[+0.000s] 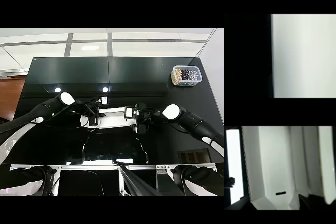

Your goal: Fold the box and place the chain.

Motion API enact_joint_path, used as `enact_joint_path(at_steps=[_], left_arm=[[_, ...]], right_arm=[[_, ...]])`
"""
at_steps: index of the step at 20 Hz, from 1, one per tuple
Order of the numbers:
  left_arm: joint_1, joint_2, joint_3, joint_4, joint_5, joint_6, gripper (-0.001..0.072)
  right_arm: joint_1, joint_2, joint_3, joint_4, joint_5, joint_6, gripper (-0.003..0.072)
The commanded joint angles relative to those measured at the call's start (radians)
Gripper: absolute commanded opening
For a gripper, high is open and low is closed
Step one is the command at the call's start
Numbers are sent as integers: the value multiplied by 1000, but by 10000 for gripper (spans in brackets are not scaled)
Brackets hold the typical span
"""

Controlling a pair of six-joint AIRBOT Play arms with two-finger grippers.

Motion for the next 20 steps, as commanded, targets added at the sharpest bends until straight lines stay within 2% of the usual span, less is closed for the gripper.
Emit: enact_joint_path(at_steps=[1, 6, 11, 14, 20], left_arm=[[-1, 0, 1, -5, -1, -2, 27], [-1, 0, 1, -5, -21, -1, 27], [-1, 1, 3, -3, -64, -1, 26], [-1, 1, 16, -1, -117, -1, 27], [-1, 1, 18, 0, -98, 3, 27]], right_arm=[[-36, 3, 21, 31, -8, -56, 662], [-95, -2, 21, 101, -6, -82, 662], [-96, -69, 21, 291, 47, -288, 662], [-96, -90, 18, 302, 127, -306, 662], [-77, -171, 10, 292, 130, -307, 662]])
